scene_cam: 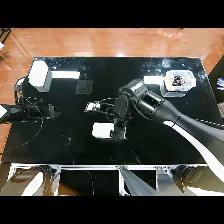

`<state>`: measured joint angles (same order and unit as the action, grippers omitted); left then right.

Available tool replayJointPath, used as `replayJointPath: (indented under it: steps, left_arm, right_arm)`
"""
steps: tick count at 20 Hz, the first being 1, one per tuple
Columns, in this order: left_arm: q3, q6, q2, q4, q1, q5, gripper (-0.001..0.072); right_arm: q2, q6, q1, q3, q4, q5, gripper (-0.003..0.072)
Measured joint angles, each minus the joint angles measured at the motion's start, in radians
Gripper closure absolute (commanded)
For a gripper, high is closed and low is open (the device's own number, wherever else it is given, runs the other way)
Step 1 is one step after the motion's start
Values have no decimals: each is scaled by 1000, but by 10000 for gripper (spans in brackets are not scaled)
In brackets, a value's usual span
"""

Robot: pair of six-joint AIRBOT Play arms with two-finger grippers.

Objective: Fold the box and place the chain.

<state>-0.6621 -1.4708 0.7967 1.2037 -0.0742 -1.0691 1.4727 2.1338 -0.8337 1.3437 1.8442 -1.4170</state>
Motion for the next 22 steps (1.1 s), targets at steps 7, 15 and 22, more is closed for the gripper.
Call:
replayJointPath:
  steps: [7,15,22]
  left_arm:
    - [0,0,0,0,-3,-2,146]
    - [0,0,0,1,-3,-2,146]
    - [0,0,0,1,-3,-2,146]
  right_arm:
    - [-2,-5,-10,-1,-23,31,-16]
    - [-5,16,5,-1,14,27,-16]
    - [-19,25,58,-1,93,2,-16]
